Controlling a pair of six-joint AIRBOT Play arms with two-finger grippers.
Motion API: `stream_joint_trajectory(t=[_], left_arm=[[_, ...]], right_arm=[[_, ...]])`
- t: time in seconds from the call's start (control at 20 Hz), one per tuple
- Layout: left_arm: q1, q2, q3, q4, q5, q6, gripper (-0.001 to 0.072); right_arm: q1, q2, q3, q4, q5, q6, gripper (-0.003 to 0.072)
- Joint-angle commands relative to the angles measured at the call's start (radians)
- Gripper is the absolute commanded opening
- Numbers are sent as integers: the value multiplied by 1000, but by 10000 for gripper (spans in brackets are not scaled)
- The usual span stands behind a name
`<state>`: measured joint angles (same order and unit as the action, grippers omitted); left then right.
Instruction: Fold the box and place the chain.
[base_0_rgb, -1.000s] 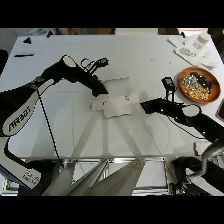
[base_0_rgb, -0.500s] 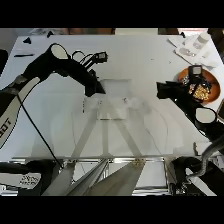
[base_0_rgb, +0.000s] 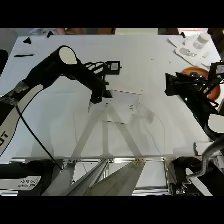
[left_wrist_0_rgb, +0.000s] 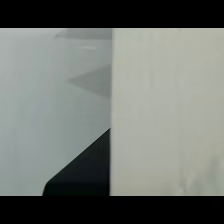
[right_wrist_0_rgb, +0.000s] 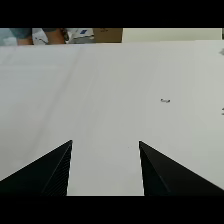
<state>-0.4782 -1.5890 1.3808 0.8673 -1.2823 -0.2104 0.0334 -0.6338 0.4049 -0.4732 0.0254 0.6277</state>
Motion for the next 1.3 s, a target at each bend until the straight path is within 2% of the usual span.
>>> stream_joint_trajectory(t=[0.0, 0.25, 0.45, 1.1, 1.25], left_arm=[[0, -87, -7, -23, 30, 56, -1], [3, -187, -7, -56, 114, 58, -3], [37, -197, -7, -217, 152, 130, -3], [44, -263, -22, -193, 170, 132, 0], [42, -266, -22, -147, 163, 132, 0]], right_arm=[[0, 9, 1, 0, 36, -1, 456], [0, 8, 1, -2, 36, -9, 456], [0, 8, 1, -2, 35, -9, 456], [0, 8, 1, -2, 43, -8, 456], [0, 8, 1, -2, 42, -8, 456]])
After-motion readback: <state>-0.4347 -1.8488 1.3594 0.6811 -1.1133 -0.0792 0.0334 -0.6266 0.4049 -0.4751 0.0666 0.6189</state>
